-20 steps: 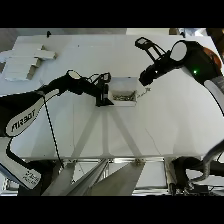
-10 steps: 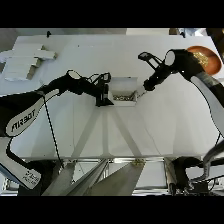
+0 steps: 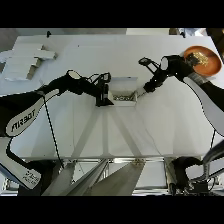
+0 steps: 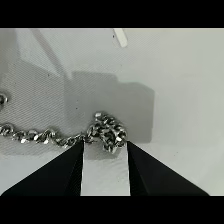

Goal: Fold the box and place the chain.

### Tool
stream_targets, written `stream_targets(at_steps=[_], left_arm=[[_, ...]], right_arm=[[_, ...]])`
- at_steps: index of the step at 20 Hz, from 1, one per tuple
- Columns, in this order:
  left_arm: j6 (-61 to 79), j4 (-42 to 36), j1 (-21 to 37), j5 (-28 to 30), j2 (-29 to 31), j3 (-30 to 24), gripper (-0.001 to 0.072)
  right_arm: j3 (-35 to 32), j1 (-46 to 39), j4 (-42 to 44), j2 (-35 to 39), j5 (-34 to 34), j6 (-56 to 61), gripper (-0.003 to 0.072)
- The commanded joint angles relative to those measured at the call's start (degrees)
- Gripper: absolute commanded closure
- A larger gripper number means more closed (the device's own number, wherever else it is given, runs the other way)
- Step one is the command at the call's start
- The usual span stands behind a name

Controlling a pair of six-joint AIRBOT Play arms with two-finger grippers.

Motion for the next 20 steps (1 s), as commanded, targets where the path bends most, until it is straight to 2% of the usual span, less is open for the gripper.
stream_targets(at_steps=[1,3,4,8,14,20], left_arm=[[0.0,0.0,0.0,0.02,-0.02,0.02,0.0234],[0.0,0.0,0.0,0.02,-0.02,0.02,0.0234],[0.02,0.0,0.0,0.02,-0.02,0.02,0.0234],[0.02,0.0,0.0,0.02,-0.02,0.02,0.0234],[0.0,0.0,0.0,0.02,-0.02,0.02,0.0234],[0.02,0.0,0.0,0.02,-0.02,0.02,0.0234]], right_arm=[[-0.02,-0.02,-0.22,-0.22,-2.69,1.25,0.044],[-0.02,-0.02,-0.22,-0.22,-2.21,1.22,0.0613],[-0.02,-0.02,-0.22,-0.2,-1.62,1.22,0.0662],[-0.02,0.04,-0.13,0.98,0.85,1.18,0.0675],[-0.02,1.77,4.72,9.29,2.8,-1.44,0.0675],[0.0,8.48,14.38,14.38,4.46,-5.16,0.0675]])
